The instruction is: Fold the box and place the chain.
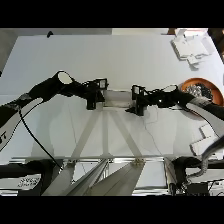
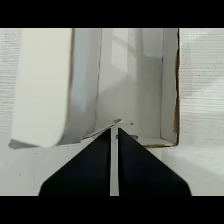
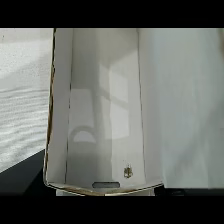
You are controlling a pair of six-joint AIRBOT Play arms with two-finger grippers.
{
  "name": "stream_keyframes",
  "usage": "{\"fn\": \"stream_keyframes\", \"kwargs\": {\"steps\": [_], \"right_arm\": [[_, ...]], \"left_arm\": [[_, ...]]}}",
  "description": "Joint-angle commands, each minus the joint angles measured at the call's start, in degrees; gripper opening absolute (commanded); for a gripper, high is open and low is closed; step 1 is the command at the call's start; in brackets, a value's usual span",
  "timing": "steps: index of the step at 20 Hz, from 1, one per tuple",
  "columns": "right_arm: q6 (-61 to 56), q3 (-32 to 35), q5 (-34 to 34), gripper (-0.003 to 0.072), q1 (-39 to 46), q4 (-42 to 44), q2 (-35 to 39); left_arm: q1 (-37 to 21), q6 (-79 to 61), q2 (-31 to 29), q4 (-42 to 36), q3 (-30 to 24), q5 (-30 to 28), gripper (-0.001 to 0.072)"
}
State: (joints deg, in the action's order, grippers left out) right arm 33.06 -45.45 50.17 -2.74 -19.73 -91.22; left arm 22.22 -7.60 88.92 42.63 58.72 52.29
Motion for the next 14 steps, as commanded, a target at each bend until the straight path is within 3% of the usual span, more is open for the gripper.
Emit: {"fn": "stream_keyframes", "kwargs": {"steps": [1, 2, 12, 13, 14], "right_arm": [[0.0, -0.02, 0.02, 0.0526, -0.04, 0.04, -0.02], [0.0, -0.02, 0.0, 0.0526, -0.04, 0.04, -0.02], [0.0, -0.02, 0.0, 0.0526, -0.04, 0.04, -0.02], [0.0, -0.02, 0.0, 0.0526, -0.04, 0.04, -0.02], [0.0, -0.02, 0.0, 0.0526, -0.04, 0.04, -0.02]], "left_arm": [[0.02, -0.07, 0.24, -2.03, -0.02, 0.24, 0.0118], [0.02, -0.04, 0.24, -3.06, -0.02, 0.24, 0.0164], [0.02, 0.07, 0.28, -6.19, -0.02, 0.26, 0.0163], [0.02, 0.07, 0.28, -6.19, -0.02, 0.26, 0.0175], [0.02, 0.07, 0.28, -6.19, -0.02, 0.28, 0.0275]]}}
